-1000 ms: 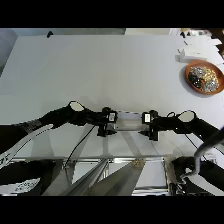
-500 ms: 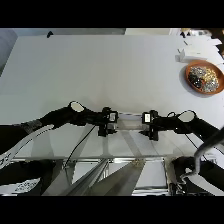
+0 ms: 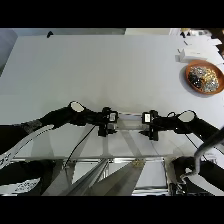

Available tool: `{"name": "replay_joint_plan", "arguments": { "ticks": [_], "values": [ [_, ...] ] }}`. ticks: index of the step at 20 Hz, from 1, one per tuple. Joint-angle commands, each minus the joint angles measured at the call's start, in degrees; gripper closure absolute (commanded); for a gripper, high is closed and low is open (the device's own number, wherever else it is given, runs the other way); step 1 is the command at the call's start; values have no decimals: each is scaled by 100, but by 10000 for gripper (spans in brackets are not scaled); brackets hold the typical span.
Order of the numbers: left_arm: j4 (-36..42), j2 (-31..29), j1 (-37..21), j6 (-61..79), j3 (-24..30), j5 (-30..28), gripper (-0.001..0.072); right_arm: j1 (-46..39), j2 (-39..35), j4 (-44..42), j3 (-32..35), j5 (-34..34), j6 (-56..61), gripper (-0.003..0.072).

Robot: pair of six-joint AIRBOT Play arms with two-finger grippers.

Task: Fold the box and place the chain.

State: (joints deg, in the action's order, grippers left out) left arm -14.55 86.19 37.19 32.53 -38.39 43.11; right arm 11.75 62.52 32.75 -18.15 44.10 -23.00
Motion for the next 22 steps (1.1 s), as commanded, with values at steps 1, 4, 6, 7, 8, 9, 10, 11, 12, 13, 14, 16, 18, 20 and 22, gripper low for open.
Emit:
{"name": "replay_joint_plan", "arguments": {
  "ticks": [1,4,6,7,8,9,10,11,12,13,14,16,18,20,22],
  "values": [
    [-7,2,4,2,2,-2,698,-2,-2,-2,2,2,2,283],
    [-7,2,4,2,2,-2,698,-2,-2,-2,2,2,2,283],
    [-7,2,4,2,2,-2,698,-2,-2,-4,2,2,2,283],
    [-4,2,4,2,2,-2,698,-2,-2,-2,2,2,2,283],
    [-4,2,4,2,2,-2,698,-2,-2,-4,2,4,2,283],
    [-7,2,4,2,2,-2,698,-2,-2,-4,0,0,2,283],
    [-7,2,4,2,2,-2,698,-2,-2,-28,0,2,2,284],
    [-4,2,4,2,2,-2,698,-2,-2,-20,0,-17,4,287],
    [-4,2,4,2,2,-2,698,-4,-2,31,2,13,92,287],
    [-4,2,4,2,2,-2,698,-2,-2,39,0,20,223,274],
    [-4,2,4,2,2,-2,698,-4,-9,-11,0,15,219,125],
    [-4,2,4,2,2,-2,698,-4,-87,-7,0,28,219,-8],
    [-4,2,4,2,2,-2,698,-4,-236,35,0,83,221,-9],
    [-4,2,4,2,2,-2,698,-4,-417,227,0,164,409,-9],
    [-4,2,4,2,2,0,698,-9,-645,734,0,181,975,-9]
  ]
}}
